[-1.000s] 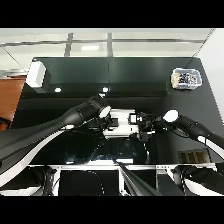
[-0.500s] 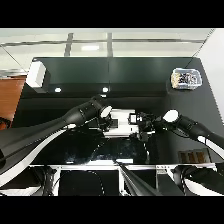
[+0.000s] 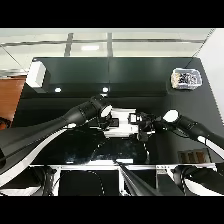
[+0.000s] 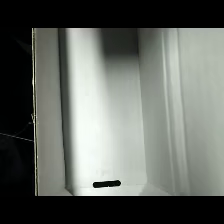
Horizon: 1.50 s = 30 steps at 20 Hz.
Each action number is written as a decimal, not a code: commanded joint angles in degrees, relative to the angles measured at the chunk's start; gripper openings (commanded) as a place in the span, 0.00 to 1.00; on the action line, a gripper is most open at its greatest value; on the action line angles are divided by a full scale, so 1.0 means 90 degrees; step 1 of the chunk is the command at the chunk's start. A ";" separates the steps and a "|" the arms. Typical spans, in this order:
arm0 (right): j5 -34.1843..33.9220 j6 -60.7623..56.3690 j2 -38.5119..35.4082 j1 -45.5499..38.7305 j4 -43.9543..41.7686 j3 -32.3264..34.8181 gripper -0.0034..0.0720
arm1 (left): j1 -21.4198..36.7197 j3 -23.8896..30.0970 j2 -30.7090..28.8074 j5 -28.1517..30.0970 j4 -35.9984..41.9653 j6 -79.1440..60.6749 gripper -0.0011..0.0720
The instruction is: Fold the box and place the chain.
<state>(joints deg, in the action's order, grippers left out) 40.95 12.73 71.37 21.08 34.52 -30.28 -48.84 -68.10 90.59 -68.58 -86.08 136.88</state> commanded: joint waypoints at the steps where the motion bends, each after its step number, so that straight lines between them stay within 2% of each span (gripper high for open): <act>1: 0.0092 -0.0284 -0.0211 -0.0061 0.0209 -0.0005 0.99 | 0.0005 -0.0007 0.0000 -0.0034 -0.0049 -0.0044 0.05; 4: 0.0539 -0.0568 -0.0743 -0.0097 0.0831 -0.0005 0.99 | 0.0000 -0.0007 0.0000 -0.0051 -0.0024 -0.0138 0.05; 8: 0.0374 -0.0534 -0.1008 -0.0095 0.1030 -0.0005 0.98 | -0.0024 -0.0007 0.0000 -0.0049 -0.0024 -0.0138 0.05; 9: 0.0372 -0.0464 -0.1008 -0.0095 0.1030 -0.0005 0.95 | -0.0024 -0.0007 0.0000 -0.0049 -0.0022 -0.0138 0.05; 11: 0.0432 -0.0459 -0.1008 -0.0095 0.1022 -0.0005 0.67 | -0.0024 -0.0007 0.0000 -0.0056 -0.0019 -0.0138 0.05; 12: 0.0461 -0.0464 -0.1008 -0.0092 0.0991 -0.0005 0.58 | -0.0024 -0.0007 0.0000 -0.0053 -0.0010 -0.0138 0.05; 13: 0.0510 -0.0464 -0.1008 -0.0092 0.0957 -0.0005 0.40 | -0.0024 -0.0007 0.0000 -0.0053 0.0022 -0.0141 0.05; 14: 0.0544 -0.0474 -0.1008 -0.0092 0.0952 -0.0005 0.30 | -0.0024 -0.0007 0.0000 -0.0053 0.0024 -0.0141 0.05; 16: 0.0546 -0.0527 -0.1001 -0.0095 0.0777 0.0000 0.30 | -0.0024 -0.0007 0.0000 -0.0051 0.0024 -0.0141 0.05; 19: 0.0508 -0.0534 -0.0928 0.0005 0.0027 0.0000 0.30 | -0.0022 -0.0007 0.0000 -0.0053 0.0039 -0.0141 0.05; 23: 0.0114 -0.0527 -0.0544 0.0206 -0.0942 0.0000 0.30 | -0.0017 -0.0007 0.0002 -0.0022 0.0170 -0.0141 0.05; 30: 0.0063 -0.0537 -0.0374 0.0211 -0.0692 0.0000 0.30 | -0.0012 -0.0007 0.0000 0.0068 0.0170 -0.0141 0.05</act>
<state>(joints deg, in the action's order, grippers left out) 41.80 7.90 67.59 22.87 27.83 -30.28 -48.99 -68.10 90.59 -68.45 -84.66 135.72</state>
